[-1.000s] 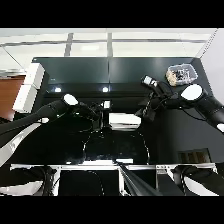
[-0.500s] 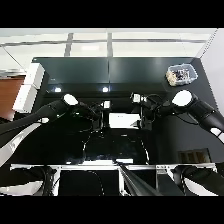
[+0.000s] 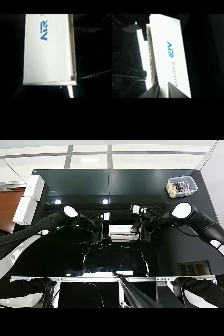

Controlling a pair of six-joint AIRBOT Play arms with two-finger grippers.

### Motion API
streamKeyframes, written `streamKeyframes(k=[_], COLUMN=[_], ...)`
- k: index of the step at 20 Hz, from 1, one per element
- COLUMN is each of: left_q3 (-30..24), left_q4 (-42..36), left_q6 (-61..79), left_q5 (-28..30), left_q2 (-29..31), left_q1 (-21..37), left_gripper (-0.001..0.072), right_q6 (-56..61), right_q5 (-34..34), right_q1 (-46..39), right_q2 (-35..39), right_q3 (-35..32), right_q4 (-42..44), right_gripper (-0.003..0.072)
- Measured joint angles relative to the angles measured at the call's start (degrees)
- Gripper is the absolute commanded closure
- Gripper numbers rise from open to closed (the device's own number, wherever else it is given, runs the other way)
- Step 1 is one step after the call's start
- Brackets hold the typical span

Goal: Fold the box and place the chain.

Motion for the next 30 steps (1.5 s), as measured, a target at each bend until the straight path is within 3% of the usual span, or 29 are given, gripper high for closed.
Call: streamKeyframes(k=[8, 10, 20, 24, 25, 26, 30], left_q3=[0.00, 0.00, 0.02, 0.02, 0.00, 0.02, 0.00], left_q4=[0.02, 0.02, 0.00, 0.04, 0.04, 0.04, 0.04], left_q6=[0.07, 0.09, 0.17, 0.11, 0.13, 0.11, 0.11], left_q5=[-0.04, -0.07, -0.22, -0.15, -0.09, -0.07, -0.07], left_q2=[0.00, 0.00, 0.00, 0.00, 0.00, 0.00, 0.00], left_q1=[0.02, 0.02, -0.02, -0.02, -0.02, -0.02, -0.02], left_gripper=[0.0203, 0.0204, 0.0204, 0.0203, 0.0204, 0.0204, 0.0203], right_q6=[2.32, 2.71, 5.18, 13.68, 17.16, 21.27, 35.04], right_q5=[-0.20, -0.02, -0.20, 1.33, 1.42, 2.01, 1.01], right_q1=[0.26, 0.48, 0.72, 0.52, 0.39, 0.26, 0.22], right_q2=[-0.07, -0.11, -0.09, 2.16, 2.75, 3.21, 3.82], right_q3=[-0.04, -0.04, -2.43, -2.16, -2.10, -2.08, -3.87], right_q4=[-0.61, -0.96, -2.43, -2.71, -1.92, -1.31, 4.02], right_gripper=[0.0584, 0.0460, 0.0460, 0.0463, 0.0529, 0.0667, 0.0668])
